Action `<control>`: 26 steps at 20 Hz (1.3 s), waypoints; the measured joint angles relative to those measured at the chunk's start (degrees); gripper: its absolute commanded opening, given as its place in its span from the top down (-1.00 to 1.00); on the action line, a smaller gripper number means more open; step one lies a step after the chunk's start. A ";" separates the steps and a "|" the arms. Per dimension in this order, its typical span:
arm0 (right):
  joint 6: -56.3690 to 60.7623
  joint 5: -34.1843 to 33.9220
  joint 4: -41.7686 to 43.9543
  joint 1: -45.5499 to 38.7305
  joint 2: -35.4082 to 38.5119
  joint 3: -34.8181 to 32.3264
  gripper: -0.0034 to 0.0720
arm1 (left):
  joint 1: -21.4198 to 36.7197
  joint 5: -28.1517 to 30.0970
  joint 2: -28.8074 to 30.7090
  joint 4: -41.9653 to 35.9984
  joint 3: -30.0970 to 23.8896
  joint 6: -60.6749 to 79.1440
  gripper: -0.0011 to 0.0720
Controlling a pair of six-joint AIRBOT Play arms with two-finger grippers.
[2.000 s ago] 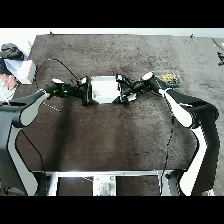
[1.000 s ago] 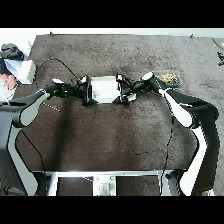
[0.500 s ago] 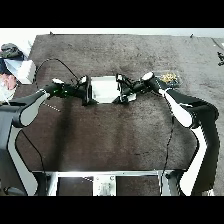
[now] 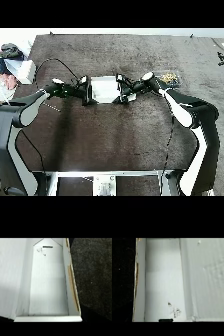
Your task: Fold the box and place the chain.
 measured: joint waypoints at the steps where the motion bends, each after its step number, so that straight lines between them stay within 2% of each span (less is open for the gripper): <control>1: 0.00 -0.02 0.00 0.00 0.00 0.00 -0.33 | 0.00 0.00 0.00 -0.02 0.00 0.00 0.05; 18: 0.00 -0.02 0.15 0.00 0.00 0.00 -0.34 | 0.00 0.00 0.00 -0.04 0.00 0.00 0.05; 19: 0.00 -0.02 0.15 0.00 0.00 0.00 -0.73 | 0.00 0.00 0.00 -0.04 0.00 0.00 0.05; 20: 0.00 0.02 0.15 0.00 0.00 0.00 -1.00 | 0.00 0.00 0.00 -0.04 0.00 0.00 0.05; 26: 1.97 -0.04 -1.42 -0.17 1.75 0.02 -1.00 | 0.02 0.02 0.00 -0.11 0.00 0.00 0.05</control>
